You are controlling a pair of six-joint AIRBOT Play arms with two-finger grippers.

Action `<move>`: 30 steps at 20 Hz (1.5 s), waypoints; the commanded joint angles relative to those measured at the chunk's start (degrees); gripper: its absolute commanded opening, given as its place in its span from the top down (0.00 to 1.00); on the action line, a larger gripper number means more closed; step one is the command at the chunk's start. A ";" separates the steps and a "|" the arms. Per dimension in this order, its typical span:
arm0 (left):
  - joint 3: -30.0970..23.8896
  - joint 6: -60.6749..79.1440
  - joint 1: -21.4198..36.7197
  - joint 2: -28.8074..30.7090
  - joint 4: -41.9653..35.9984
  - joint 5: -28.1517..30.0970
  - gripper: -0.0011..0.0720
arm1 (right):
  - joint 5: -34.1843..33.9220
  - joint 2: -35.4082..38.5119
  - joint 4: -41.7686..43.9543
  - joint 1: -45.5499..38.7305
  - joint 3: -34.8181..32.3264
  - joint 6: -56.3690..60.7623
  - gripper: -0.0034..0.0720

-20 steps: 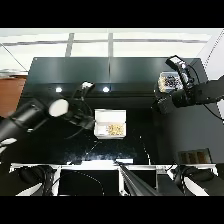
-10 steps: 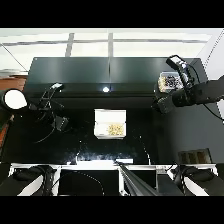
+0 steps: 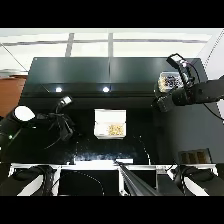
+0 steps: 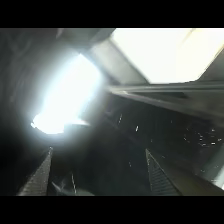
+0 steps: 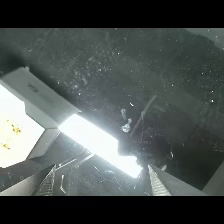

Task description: Fold the box and place the chain.

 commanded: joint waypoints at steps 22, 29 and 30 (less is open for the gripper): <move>4.28 50.73 -5.53 -19.12 -20.15 1.25 0.04 | -0.81 0.02 -1.53 0.00 -0.02 3.78 0.00; 4.28 50.71 -5.60 -19.12 -20.13 1.31 0.02 | -0.76 0.02 -1.53 0.00 -0.02 3.78 0.00; 4.28 50.71 -5.60 -19.12 -20.13 1.31 0.02 | -0.76 0.02 -1.53 0.00 -0.02 3.78 0.00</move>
